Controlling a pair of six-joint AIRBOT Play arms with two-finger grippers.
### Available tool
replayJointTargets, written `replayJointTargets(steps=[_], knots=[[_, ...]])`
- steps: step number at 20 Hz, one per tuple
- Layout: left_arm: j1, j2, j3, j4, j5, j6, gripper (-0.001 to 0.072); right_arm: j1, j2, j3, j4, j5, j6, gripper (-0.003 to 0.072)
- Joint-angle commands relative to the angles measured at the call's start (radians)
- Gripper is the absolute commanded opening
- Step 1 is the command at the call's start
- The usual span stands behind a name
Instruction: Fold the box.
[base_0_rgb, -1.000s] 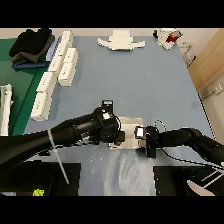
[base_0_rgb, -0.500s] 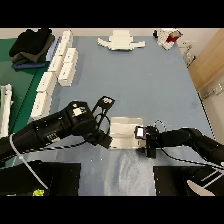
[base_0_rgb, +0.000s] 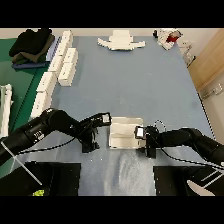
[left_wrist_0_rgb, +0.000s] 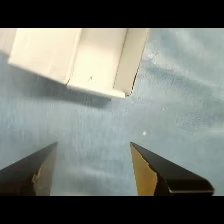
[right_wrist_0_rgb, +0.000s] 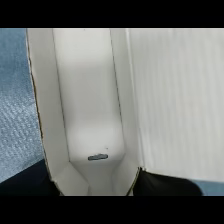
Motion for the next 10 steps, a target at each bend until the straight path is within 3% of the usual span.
replayJointTargets(steps=[1,4,10], knots=[[0.087,0.008,-0.137,-0.246,0.172,0.526,0.0692,0.000,0.001,0.001,0.000,0.000,0.000,0.0566],[0.084,-0.015,-0.212,-0.414,0.273,0.726,0.0692,0.000,0.001,0.001,0.000,0.000,0.000,0.0566],[0.082,-0.106,-0.216,-0.639,0.326,0.888,0.0692,0.000,0.001,0.001,0.000,0.000,0.000,0.0566]])
